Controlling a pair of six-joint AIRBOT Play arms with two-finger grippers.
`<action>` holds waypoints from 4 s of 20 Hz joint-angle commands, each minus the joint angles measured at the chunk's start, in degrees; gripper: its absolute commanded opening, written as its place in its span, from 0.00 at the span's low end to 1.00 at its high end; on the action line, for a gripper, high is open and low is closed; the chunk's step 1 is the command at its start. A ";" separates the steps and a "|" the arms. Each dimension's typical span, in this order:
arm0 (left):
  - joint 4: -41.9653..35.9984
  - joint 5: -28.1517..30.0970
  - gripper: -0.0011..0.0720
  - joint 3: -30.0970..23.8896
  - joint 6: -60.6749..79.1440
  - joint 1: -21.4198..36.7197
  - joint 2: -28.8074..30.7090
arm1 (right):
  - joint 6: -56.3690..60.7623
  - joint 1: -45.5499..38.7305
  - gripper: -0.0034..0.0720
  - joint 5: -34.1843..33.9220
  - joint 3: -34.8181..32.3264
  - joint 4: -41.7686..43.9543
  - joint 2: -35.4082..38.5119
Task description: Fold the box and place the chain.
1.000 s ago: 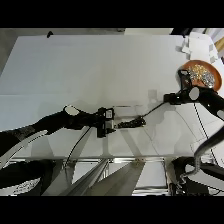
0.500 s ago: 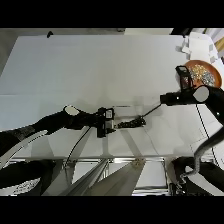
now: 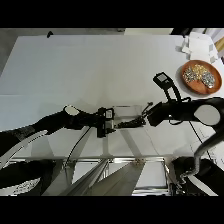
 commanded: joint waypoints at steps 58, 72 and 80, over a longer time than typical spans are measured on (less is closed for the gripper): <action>0.00 0.00 0.44 0.04 0.02 0.00 0.00 | -14.78 -21.92 0.10 9.05 8.90 26.38 -9.97; 0.00 0.00 0.44 0.04 0.02 0.00 0.00 | -60.08 -13.73 0.06 7.76 8.17 -1.92 -24.74; 0.02 0.00 0.44 0.04 0.02 0.00 0.00 | -67.30 -14.29 0.68 6.73 1.33 4.70 -24.70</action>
